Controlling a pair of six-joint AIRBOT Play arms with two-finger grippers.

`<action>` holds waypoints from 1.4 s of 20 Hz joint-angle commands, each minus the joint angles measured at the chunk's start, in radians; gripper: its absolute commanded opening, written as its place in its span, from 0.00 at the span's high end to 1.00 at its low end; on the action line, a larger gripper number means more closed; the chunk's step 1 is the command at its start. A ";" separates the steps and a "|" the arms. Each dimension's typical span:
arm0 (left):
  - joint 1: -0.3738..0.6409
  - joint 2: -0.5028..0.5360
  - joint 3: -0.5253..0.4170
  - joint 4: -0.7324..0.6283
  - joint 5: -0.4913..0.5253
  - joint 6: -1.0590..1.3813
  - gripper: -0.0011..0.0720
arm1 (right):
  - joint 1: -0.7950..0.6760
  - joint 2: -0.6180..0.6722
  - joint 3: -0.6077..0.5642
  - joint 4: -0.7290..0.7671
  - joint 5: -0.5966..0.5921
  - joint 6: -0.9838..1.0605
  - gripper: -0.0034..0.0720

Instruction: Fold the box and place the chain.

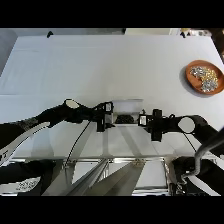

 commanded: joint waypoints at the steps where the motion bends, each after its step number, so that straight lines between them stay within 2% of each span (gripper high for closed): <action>1: 0.000 0.000 0.000 0.000 0.000 0.000 0.70 | -0.001 -0.027 -0.008 0.043 -0.039 -0.037 0.66; 6: 0.000 0.000 0.000 0.000 0.000 0.000 0.70 | -0.001 -0.027 -0.008 0.135 -0.050 -0.059 0.66; 10: 0.000 0.000 0.000 0.000 0.000 0.000 0.70 | -0.001 -0.027 -0.008 0.128 -0.053 -0.058 0.67; 11: 0.000 0.000 0.000 0.000 0.000 0.000 0.70 | -0.001 -0.026 -0.008 0.107 -0.050 -0.051 0.72; 14: 0.000 0.000 0.000 0.000 0.000 0.000 0.70 | -0.001 -0.026 -0.008 0.068 -0.060 0.004 0.75; 15: 0.000 0.000 0.000 0.000 0.000 0.000 0.70 | -0.001 -0.026 -0.008 0.067 -0.060 0.005 0.82; 17: 0.000 0.000 0.000 0.000 0.000 0.000 0.70 | -0.001 -0.026 -0.008 0.058 -0.059 0.005 0.85; 18: 0.000 0.000 0.000 0.000 0.000 0.000 0.70 | -0.001 -0.026 -0.008 0.045 -0.059 0.006 0.85; 19: 0.000 0.000 0.000 0.000 0.000 0.000 0.70 | -0.001 -0.026 -0.008 0.032 -0.059 0.008 0.90; 22: 0.000 0.000 0.000 0.000 0.000 0.000 0.70 | -0.005 -0.025 -0.008 -0.046 -0.058 0.097 0.93; 25: 0.000 0.000 0.000 0.000 0.000 0.000 0.70 | -0.005 -0.002 -0.008 -0.183 -0.039 0.194 0.93; 28: 0.000 0.000 0.000 0.000 0.000 0.000 0.70 | -0.005 0.071 -0.007 -0.230 -0.028 0.260 0.93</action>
